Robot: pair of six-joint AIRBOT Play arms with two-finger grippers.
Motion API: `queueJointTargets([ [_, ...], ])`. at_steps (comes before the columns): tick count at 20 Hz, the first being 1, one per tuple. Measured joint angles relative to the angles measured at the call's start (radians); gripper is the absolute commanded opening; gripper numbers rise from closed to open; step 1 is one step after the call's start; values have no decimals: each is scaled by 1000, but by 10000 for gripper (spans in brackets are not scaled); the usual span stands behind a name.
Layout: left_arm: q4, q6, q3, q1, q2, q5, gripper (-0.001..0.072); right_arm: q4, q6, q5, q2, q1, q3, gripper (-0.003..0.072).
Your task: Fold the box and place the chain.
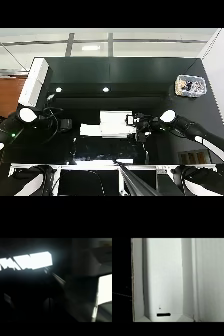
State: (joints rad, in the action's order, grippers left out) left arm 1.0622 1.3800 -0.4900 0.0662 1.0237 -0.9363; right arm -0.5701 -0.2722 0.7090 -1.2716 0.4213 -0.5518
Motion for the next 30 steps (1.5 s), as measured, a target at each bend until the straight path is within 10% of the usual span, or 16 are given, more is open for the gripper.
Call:
queueJointTargets([
  [6,-381,-140,37,13,176,-47,26,-2,0,1,0,0,0,485],
  [13,-515,-266,15,100,247,-38,41,-2,0,2,0,0,0,485],
  [16,-526,-312,-15,94,224,-74,639,-3,0,2,0,0,0,485],
  [17,-529,-322,-27,93,215,-84,708,-3,0,2,0,0,0,485],
  [30,-420,-188,-165,316,189,-12,673,-3,0,2,0,0,0,485],
])
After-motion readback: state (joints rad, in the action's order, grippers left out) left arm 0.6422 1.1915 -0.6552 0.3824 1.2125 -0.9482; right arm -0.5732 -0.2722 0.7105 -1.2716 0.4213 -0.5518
